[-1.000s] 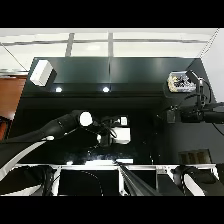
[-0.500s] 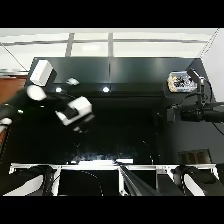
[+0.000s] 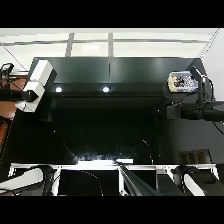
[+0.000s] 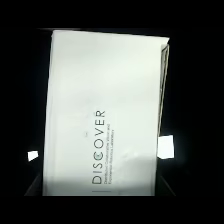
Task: Fold the box and place the chain.
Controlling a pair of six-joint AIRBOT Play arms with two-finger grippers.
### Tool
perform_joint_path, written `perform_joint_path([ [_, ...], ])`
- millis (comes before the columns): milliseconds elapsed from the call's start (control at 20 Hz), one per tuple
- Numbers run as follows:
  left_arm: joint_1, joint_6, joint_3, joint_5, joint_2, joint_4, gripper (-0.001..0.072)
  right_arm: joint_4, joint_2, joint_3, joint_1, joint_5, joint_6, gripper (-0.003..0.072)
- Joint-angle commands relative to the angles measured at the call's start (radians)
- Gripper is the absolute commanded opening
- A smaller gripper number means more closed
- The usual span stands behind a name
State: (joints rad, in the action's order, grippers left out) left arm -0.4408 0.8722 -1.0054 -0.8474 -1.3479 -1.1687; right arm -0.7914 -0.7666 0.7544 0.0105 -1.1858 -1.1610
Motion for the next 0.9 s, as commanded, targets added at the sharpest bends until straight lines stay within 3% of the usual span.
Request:
perform_joint_path([
  [0, -0.023, 0.008, -0.151, 0.017, -0.150, 0.005, 0.0287, 0.001, 0.000, -0.001, 0.000, 0.032, -0.003, 0.0015],
  [150, -0.005, 0.023, -0.257, 0.028, -0.256, 0.008, 0.0288, 0.001, 0.000, -0.001, 0.000, 0.045, -0.010, 0.0015],
  [350, 0.011, 0.026, -0.315, 0.062, -0.343, 0.006, 0.0298, 0.001, 0.000, -0.001, 0.000, 0.050, -0.018, 0.0015],
  [400, 0.016, 0.026, -0.315, 0.086, -0.352, 0.006, 0.0376, 0.001, 0.000, -0.001, 0.000, 0.050, -0.023, 0.0015],
  [450, 0.023, 0.027, -0.315, 0.114, -0.354, 0.006, 0.0693, 0.001, 0.000, -0.001, 0.000, 0.050, -0.029, 0.0015],
  [650, 0.028, 0.035, -0.330, 0.121, -0.291, -0.025, 0.0712, 0.002, 0.000, 0.000, 0.000, 0.046, -0.033, 0.0015],
  [850, 0.031, 0.058, -0.374, -0.009, -0.138, -0.011, 0.0712, 0.000, 0.001, 0.024, 0.000, 0.064, -0.028, 0.0015],
])
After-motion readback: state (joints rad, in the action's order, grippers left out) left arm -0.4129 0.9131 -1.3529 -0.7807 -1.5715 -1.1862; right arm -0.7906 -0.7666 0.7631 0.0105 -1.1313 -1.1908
